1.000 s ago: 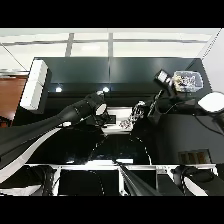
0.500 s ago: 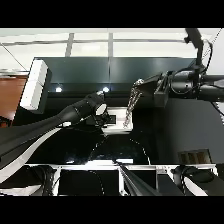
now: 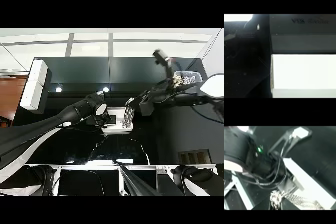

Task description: Fold the box and place the chain.

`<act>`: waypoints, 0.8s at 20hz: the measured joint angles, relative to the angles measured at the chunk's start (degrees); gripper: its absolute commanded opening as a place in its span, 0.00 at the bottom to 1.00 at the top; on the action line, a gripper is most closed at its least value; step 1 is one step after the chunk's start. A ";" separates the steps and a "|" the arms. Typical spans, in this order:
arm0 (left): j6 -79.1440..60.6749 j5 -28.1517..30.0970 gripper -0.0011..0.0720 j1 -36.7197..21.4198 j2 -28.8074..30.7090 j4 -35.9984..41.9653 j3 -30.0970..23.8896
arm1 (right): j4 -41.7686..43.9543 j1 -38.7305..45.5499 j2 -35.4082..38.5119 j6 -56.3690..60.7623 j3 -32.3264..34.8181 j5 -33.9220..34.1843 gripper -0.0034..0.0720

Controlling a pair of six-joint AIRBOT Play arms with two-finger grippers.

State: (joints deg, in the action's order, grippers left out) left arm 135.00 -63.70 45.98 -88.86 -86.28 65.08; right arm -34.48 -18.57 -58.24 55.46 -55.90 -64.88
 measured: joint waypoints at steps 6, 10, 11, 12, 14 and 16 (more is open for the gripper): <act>0.00 -0.02 0.05 0.00 0.00 0.00 0.00 | -2.89 -2.64 -3.87 3.34 1.73 2.47 0.50; 0.00 -0.04 0.05 0.00 0.00 0.00 0.00 | -7.91 1.16 -4.17 5.97 1.92 -1.07 0.50; 0.00 -0.04 0.05 0.00 0.00 0.00 0.00 | -9.60 2.97 -3.96 6.14 1.92 -2.60 0.50; 0.00 0.02 0.05 0.00 0.00 0.00 0.00 | -12.39 5.20 -3.69 6.47 1.97 -3.98 0.50; 0.02 0.11 0.05 0.00 0.00 0.00 0.00 | -19.76 9.81 -3.34 8.31 2.16 -5.86 0.50; 0.00 0.09 0.06 0.00 -0.04 -0.02 0.00 | -25.88 14.27 -3.19 10.97 3.15 -5.86 0.50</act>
